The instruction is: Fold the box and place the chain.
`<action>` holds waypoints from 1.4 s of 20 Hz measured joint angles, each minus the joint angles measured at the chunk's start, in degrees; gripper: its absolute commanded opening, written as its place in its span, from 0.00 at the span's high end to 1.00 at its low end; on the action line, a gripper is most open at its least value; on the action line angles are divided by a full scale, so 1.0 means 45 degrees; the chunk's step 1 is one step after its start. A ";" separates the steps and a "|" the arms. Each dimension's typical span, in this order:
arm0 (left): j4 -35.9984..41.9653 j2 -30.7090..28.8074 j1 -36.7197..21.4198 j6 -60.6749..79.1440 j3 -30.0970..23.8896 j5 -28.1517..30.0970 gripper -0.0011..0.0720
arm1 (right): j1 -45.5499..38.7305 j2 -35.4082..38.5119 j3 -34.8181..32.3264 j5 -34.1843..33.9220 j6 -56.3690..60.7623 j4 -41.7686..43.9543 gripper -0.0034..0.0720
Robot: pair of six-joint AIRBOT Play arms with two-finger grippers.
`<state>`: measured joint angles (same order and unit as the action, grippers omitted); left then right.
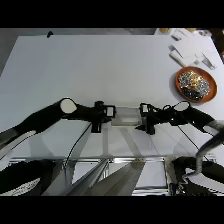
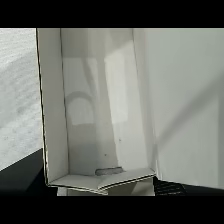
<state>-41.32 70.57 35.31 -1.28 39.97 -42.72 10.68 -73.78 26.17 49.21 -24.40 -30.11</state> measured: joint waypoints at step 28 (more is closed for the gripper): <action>0.0277 0.1171 -0.1107 -1.7466 -0.0131 -0.2035 0.95 | 0.0000 0.0000 0.0000 -0.0005 -0.0015 -0.0005 0.61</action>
